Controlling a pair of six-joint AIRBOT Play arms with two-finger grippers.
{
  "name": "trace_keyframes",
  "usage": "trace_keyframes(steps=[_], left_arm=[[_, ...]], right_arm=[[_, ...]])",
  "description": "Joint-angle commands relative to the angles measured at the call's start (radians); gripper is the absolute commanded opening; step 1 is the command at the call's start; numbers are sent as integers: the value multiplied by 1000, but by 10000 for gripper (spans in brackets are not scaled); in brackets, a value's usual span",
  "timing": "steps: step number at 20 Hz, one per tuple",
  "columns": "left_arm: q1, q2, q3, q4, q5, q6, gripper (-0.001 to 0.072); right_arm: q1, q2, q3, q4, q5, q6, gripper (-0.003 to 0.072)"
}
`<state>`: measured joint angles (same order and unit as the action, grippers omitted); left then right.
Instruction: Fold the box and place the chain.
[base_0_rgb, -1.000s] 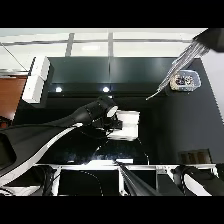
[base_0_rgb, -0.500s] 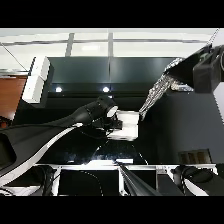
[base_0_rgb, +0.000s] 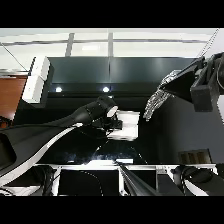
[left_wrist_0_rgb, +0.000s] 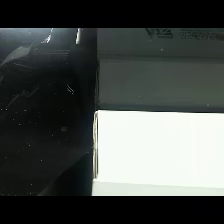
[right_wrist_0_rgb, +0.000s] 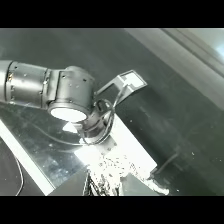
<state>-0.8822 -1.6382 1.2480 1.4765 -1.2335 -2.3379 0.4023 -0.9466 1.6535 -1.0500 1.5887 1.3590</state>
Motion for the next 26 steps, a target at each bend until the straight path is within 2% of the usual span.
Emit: trace_keyframes(steps=[1,4,7,12,16,18,21,26], left_arm=[[1,-1,0,0,2,0,29],[1,-1,0,0,3,0,29],[1,-1,0,0,3,0,29],[1,-1,0,0,10,0,29],[1,-1,0,0,11,0,29],[1,-1,0,0,10,0,29],[1,-1,0,0,13,0,29],[1,-1,0,0,28,0,29]], right_arm=[[12,1,0,6,8,-20,6],[12,1,-16,48,5,-43,6],[12,1,-84,55,-12,-47,6],[12,1,-355,188,-174,-111,6],[11,1,-588,147,-267,-110,7],[11,1,-693,168,-362,-124,6],[11,1,-794,195,-491,-128,6],[12,0,-887,217,-564,-96,9]])
